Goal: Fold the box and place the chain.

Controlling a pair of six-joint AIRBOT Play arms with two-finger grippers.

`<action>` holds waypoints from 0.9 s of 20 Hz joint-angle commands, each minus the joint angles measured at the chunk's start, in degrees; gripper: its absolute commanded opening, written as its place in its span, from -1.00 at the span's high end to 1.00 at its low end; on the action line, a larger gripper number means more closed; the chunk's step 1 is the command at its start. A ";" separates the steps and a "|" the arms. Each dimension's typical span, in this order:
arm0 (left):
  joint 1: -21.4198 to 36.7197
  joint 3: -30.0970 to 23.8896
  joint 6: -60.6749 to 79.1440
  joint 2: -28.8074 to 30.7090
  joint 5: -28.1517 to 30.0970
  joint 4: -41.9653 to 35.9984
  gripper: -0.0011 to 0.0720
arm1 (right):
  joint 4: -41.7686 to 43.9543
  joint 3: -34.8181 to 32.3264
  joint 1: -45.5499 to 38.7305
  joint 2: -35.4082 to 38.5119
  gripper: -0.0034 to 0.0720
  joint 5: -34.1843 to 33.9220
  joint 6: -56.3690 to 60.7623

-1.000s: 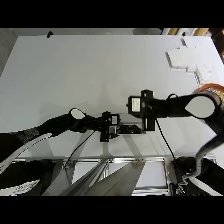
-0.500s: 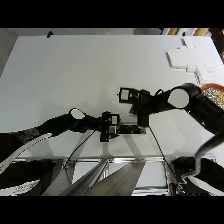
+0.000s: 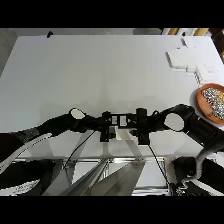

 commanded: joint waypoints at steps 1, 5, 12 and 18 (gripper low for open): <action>0.02 -0.02 0.00 0.04 0.02 0.00 0.22 | 0.33 -1.55 1.90 0.72 0.26 -2.12 -0.02; 0.02 -0.02 0.02 0.04 -0.02 0.00 0.22 | 0.26 -1.55 2.80 0.72 0.22 -1.95 -0.02; 0.02 -0.02 0.00 0.04 0.02 0.00 0.22 | -5.22 -1.57 2.80 0.70 0.27 -4.07 2.27; 0.02 -0.02 0.00 0.04 0.00 0.00 0.22 | -7.34 -1.55 2.80 0.72 0.70 -3.93 4.74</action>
